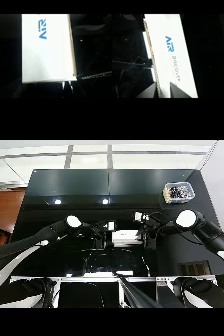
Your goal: Fold the box and place the chain.
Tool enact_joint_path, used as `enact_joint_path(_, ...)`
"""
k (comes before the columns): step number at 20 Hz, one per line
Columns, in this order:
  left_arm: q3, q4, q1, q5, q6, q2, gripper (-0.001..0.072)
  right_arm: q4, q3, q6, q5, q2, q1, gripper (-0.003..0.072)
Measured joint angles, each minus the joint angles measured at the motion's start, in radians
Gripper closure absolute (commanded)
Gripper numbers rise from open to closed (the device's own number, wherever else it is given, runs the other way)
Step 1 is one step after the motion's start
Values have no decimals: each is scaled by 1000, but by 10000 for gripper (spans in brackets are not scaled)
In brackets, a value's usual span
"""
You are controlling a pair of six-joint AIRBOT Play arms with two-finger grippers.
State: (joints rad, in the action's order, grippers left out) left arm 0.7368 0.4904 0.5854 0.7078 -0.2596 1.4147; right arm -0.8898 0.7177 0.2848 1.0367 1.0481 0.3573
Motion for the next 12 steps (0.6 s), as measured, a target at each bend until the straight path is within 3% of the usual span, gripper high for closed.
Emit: enact_joint_path(12, 0, 0, 0, 0, -2, 0, 270, -5, -17, 69, -4, -5, 0, 482)
